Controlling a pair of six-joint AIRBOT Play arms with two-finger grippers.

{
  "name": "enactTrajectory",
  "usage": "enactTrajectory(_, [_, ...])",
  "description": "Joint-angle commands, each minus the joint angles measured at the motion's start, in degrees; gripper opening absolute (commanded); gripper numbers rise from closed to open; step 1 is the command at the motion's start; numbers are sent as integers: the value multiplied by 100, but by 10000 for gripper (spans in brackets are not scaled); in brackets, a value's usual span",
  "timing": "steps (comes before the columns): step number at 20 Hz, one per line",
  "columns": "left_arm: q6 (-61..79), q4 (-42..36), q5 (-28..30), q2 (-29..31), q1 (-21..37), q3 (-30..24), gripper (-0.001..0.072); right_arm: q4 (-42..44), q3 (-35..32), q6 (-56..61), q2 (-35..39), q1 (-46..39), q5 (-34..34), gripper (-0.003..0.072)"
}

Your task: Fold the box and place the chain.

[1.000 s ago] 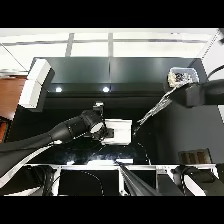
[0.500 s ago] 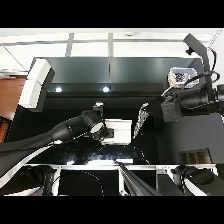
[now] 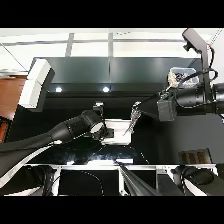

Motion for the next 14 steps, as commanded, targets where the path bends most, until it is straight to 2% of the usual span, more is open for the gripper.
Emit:
enactTrajectory(1, [2, 0, 0, 2, 4, 0, 33, 203, -2, 0, 0, 9, -57, 50])
enactTrajectory(4, [2, 0, 2, 2, 2, 0, 33, 37, -4, 4, -4, 153, -155, 50])
enactTrajectory(8, [2, 0, 0, 2, 2, 0, 33, -597, -195, 186, -17, 354, -315, 50])
enactTrajectory(10, [2, 0, 0, 2, 2, 0, 33, -796, -511, 313, -17, 354, -328, 50])
enactTrajectory(14, [2, 0, 0, 2, 4, 0, 33, -654, -1384, 352, -28, 356, -603, 50])
